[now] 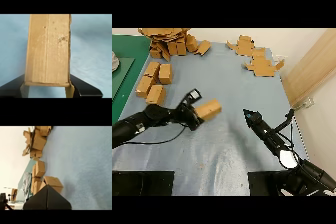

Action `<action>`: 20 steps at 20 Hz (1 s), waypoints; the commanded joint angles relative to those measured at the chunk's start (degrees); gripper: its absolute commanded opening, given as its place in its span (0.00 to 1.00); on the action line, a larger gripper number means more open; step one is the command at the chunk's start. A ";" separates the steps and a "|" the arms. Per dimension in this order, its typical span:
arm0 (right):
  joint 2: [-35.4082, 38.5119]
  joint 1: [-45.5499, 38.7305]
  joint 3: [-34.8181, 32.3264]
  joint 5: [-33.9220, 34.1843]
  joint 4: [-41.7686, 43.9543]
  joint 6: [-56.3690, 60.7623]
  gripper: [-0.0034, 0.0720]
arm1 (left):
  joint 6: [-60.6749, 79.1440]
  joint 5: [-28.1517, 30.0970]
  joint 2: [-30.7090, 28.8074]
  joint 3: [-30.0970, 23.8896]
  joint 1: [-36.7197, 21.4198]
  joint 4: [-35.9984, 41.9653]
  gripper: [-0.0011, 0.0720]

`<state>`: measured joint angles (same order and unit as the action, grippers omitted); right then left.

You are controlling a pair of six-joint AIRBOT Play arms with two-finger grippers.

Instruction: Fold the box.

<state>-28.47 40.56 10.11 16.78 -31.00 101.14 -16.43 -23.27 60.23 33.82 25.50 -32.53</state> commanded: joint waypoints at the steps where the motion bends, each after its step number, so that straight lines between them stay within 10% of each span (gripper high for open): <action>1: 1.55 -0.02 0.07 0.63 -0.28 -0.72 0.05 | -23.65 -4.28 -6.60 0.04 -12.04 -23.21 0.51; 10: 1.64 0.00 0.04 -0.31 -0.37 -2.25 0.05 | -37.20 -16.96 -22.75 0.07 -45.53 -35.36 0.51; 20: 1.64 0.00 0.07 -1.75 -1.86 -2.89 0.05 | -37.20 -26.43 -20.46 -0.02 -51.43 -36.52 0.51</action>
